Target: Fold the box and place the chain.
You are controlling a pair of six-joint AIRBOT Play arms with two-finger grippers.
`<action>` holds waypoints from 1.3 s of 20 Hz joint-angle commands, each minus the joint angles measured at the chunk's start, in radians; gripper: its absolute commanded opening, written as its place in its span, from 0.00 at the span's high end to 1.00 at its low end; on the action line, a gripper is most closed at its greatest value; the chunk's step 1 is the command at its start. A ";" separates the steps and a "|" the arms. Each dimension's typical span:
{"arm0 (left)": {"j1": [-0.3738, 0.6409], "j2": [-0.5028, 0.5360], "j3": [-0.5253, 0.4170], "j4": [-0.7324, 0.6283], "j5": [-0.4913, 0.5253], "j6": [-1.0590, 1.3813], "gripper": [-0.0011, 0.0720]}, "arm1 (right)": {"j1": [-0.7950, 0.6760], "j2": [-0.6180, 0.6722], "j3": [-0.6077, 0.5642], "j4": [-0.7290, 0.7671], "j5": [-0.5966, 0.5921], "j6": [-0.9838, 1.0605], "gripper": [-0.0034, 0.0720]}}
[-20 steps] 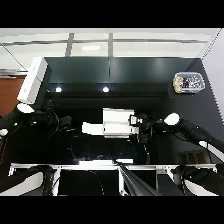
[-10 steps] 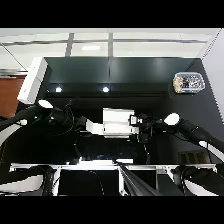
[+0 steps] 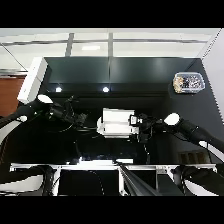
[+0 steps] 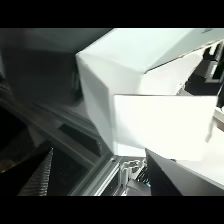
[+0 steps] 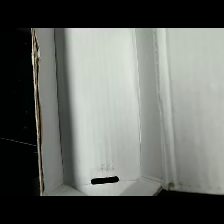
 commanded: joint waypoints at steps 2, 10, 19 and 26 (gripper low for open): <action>-0.020 0.000 0.029 -0.047 -0.014 0.003 0.12 | 0.000 0.000 0.000 0.000 0.000 0.000 0.32; -0.167 0.000 0.124 0.067 0.051 -0.158 0.34 | 0.000 0.000 0.000 0.000 0.000 0.000 0.32; -0.328 0.001 0.261 0.343 0.116 -0.448 0.34 | 0.000 0.000 0.000 0.000 0.000 0.000 0.32; -0.362 0.001 0.297 0.377 0.117 -0.521 0.34 | 0.000 0.000 0.000 0.000 0.000 0.000 0.32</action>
